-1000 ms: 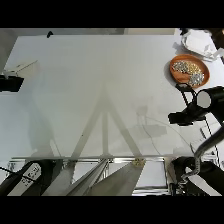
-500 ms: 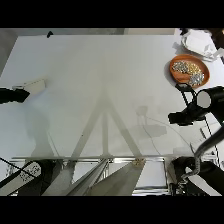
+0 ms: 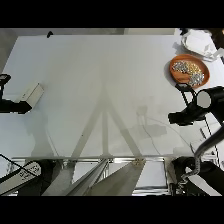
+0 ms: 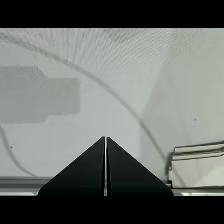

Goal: Fold the box and place the chain.

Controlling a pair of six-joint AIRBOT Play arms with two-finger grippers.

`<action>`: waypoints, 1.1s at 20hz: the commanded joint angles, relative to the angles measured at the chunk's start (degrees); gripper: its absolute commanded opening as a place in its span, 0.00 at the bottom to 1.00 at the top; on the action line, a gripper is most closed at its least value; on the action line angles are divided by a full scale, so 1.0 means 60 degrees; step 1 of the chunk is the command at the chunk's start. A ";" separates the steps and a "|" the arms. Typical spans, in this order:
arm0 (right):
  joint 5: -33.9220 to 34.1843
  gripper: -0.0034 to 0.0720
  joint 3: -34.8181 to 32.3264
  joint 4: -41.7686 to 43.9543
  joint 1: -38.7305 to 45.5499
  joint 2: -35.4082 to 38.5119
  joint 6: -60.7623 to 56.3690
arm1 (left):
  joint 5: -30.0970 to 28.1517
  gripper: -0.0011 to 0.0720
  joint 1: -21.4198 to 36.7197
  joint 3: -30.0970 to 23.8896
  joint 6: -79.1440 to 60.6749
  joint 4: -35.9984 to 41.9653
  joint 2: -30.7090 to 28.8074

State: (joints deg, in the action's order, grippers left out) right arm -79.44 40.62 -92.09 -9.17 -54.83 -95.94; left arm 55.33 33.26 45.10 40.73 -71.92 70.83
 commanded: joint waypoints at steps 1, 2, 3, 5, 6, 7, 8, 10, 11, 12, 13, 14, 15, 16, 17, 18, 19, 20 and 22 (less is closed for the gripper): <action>0.0131 0.07 -0.0004 0.0007 0.0000 0.0000 0.0000 | 0.0437 0.04 0.0007 -0.0004 0.0142 -0.0419 0.0018; 0.0164 0.07 -0.0004 0.0007 0.0000 0.0000 0.0000 | 0.0455 0.10 0.0007 -0.0004 0.0142 -0.0415 0.0018; 0.0175 0.07 -0.0004 0.0007 0.0004 0.0000 0.0000 | 0.0463 0.24 0.0007 -0.0004 0.0146 -0.0412 0.0018; 0.0171 0.07 -0.0004 0.0007 0.0004 0.0000 0.0000 | 0.0466 0.47 0.0007 -0.0004 0.0146 -0.0412 0.0018; 0.0175 0.07 -0.0004 0.0007 0.0000 0.0000 0.0000 | 0.0470 0.53 0.0007 -0.0004 0.0142 -0.0415 0.0018; 0.0175 0.07 -0.0004 0.0007 0.0000 0.0000 0.0000 | 0.0477 0.61 0.0007 -0.0004 0.0142 -0.0412 0.0018; 0.0175 0.07 -0.0004 0.0007 0.0000 0.0000 0.0000 | 0.0514 0.67 0.0007 -0.0004 0.0142 -0.0415 0.0018; 0.0175 0.07 -0.0004 0.0007 0.0000 0.0000 0.0000 | 0.0550 0.84 0.0007 -0.0004 0.0146 -0.0412 0.0018; 0.0171 0.07 -0.0004 0.0011 0.0000 0.0000 0.0000 | 0.0543 0.97 0.0007 -0.0004 0.0146 -0.0408 0.0018; 0.0175 0.07 -0.0004 0.0036 0.0000 0.0000 0.0000 | 0.0546 0.96 0.0007 -0.0004 0.0146 -0.0390 0.0018; 0.0175 0.07 -0.0004 0.0080 0.0000 0.0000 0.0000 | 0.0546 0.96 0.0004 -0.0004 0.0146 -0.0379 0.0018; 0.0175 0.07 -0.0004 0.0124 0.0000 0.0000 0.0000 | 0.0546 0.96 0.0000 -0.0004 0.0142 -0.0375 0.0018; 0.0175 0.07 -0.0004 0.0138 0.0000 0.0000 0.0000 | 0.0554 0.96 0.0000 -0.0004 0.0146 -0.0375 0.0011; 0.0178 0.07 -0.0004 0.0138 0.0004 0.0000 0.0000 | 0.0586 0.96 -0.0004 -0.0004 0.0142 -0.0368 0.0000; 0.0182 0.07 -0.0004 0.0135 0.0000 0.0000 0.0000 | 0.0616 0.96 -0.0007 -0.0004 0.0138 -0.0299 -0.0044; 0.0182 0.07 -0.0004 0.0138 0.0000 0.0000 0.0004 | 0.0608 0.96 -0.0040 -0.0004 0.0087 -0.0138 -0.0171; 0.0175 0.07 -0.0004 0.0142 0.0004 0.0000 0.0000 | 0.0601 0.96 -0.0127 0.0000 -0.0018 -0.0087 -0.0379; 0.0091 0.07 -0.0004 0.0200 0.0000 0.0000 -0.0004 | 0.0506 0.97 -0.0284 0.0000 -0.0299 -0.0106 -0.0718; -0.0131 0.07 -0.0004 0.0499 0.0000 0.0000 0.0000 | 0.0229 0.97 -0.0616 0.0000 -0.0612 -0.0138 -0.1596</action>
State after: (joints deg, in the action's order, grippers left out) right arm -78.76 40.64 -90.80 -9.15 -54.83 -95.94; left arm 58.28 31.42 45.10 39.53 -73.06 66.08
